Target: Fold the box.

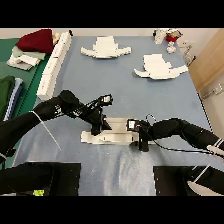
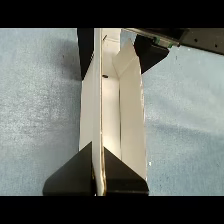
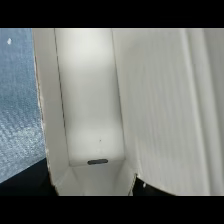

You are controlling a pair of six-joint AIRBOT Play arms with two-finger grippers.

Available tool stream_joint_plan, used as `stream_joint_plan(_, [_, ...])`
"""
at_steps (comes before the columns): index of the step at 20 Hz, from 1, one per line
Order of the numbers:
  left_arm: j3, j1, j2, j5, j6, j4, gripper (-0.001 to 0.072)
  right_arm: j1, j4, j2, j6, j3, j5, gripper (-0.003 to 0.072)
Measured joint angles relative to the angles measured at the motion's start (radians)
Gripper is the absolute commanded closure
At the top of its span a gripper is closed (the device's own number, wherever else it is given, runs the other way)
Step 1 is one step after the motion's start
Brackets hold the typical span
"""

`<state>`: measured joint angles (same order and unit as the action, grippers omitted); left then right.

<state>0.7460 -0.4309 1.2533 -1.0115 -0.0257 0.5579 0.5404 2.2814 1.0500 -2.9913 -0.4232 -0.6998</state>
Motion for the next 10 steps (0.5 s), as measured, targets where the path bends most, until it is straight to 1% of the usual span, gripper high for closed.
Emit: stream_joint_plan(10, [0.0,0.002,0.0,0.01,0.0,-0.001,0.0695,0.0,0.0,0.0,0.0,0.0,0.0,0.0156])
